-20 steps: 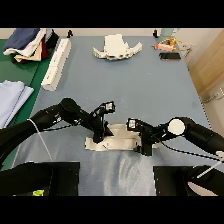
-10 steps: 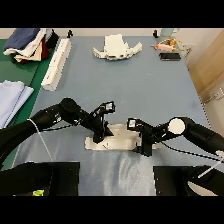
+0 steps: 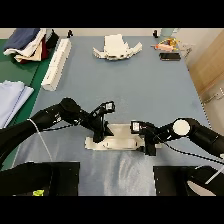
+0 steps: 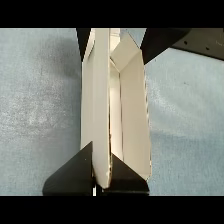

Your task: Fold the box.

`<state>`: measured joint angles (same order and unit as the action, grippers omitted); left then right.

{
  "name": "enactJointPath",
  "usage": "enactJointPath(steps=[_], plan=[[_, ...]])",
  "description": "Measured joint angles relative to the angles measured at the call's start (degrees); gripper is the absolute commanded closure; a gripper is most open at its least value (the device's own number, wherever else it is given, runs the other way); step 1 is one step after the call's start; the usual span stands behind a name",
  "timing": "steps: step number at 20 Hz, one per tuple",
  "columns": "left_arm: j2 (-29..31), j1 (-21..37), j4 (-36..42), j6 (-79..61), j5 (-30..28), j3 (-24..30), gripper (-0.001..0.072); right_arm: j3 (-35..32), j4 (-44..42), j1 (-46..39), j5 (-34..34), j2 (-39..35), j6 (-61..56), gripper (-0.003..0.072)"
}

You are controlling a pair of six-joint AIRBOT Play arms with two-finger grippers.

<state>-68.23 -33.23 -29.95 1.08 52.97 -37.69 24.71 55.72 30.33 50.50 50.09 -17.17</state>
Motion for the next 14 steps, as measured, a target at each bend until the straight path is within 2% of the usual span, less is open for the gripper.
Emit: enactJointPath(steps=[4, 6, 14], plan=[[0.0, 0.0, 0.0, 0.0, 0.0, 0.0, 0.0695, -2.8, -6.2, -1.8, -2.2, -0.1, 6.8, -0.0009], [0.0, 0.0, 0.0, 0.0, 0.1, 0.0, 0.0694, -3.8, -8.3, -2.3, -3.4, -0.1, 9.3, 0.0063], [0.0, 0.0, 0.0, 0.0, 0.1, 0.0, 0.0694, -7.0, -11.1, -2.7, -6.8, -0.1, 12.4, 0.0071]])
